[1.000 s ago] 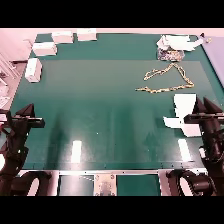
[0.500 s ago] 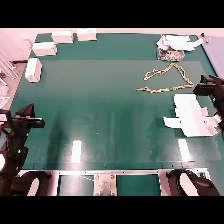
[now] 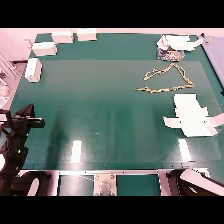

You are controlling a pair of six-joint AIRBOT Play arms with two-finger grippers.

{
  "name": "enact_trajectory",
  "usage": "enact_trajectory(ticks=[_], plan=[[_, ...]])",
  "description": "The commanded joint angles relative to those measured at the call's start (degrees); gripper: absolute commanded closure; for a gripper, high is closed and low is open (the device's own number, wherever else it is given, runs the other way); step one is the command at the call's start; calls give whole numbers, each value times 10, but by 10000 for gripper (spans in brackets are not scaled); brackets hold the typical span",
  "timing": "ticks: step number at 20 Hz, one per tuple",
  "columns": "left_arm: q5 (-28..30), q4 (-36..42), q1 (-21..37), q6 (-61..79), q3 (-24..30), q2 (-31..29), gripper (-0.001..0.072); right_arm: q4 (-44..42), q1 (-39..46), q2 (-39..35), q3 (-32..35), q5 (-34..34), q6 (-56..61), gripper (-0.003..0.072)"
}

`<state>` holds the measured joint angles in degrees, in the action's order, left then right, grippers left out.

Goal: Fold the box and place the chain.

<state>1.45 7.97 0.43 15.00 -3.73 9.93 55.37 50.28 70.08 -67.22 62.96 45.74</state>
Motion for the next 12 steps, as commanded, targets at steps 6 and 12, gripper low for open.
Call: enact_trajectory(ticks=[6, 12], plan=[[0, 0, 0, 0, 0, 0, 688, 210, 34, 257, -292, 274, 68, 184], [0, 0, 0, 0, 0, 0, 688, 242, 34, 311, -319, 277, 46, 105]])
